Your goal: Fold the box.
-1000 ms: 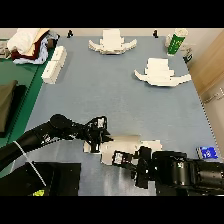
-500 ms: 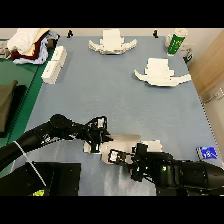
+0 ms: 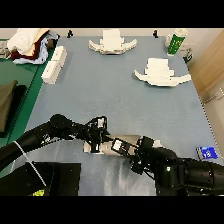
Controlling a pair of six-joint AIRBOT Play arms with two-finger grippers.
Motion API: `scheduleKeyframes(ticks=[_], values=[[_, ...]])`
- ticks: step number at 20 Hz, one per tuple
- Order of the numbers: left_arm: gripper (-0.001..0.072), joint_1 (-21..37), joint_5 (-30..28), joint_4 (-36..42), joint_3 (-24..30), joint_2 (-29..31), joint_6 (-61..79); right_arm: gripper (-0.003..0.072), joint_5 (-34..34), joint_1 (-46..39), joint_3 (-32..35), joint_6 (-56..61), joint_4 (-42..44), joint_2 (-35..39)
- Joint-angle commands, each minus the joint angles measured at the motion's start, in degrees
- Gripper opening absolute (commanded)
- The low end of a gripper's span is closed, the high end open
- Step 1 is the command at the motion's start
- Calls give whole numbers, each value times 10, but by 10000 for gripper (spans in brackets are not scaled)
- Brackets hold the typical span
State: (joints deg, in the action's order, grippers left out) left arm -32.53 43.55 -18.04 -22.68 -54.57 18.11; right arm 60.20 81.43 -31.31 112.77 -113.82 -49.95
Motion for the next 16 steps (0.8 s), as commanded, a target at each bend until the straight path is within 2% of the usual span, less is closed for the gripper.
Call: scheduleKeyframes(ticks=[1, 7, 9, 12, 16], values=[[15, 0, 0, 0, -1, 0, 0, 534, 27, 0, -9, 24, -10, 22], [15, 0, 0, 0, -1, 0, 0, 535, 38, -1, -9, 34, -14, 22], [14, 0, 0, 0, -1, 0, 0, 720, 51, -4, -7, 33, -17, 23], [14, 0, 0, 0, -1, 0, 0, 720, 50, -36, 3, 30, -12, 33], [15, 0, 0, 0, -1, 0, 0, 720, -52, -87, 62, -124, 19, 108]])
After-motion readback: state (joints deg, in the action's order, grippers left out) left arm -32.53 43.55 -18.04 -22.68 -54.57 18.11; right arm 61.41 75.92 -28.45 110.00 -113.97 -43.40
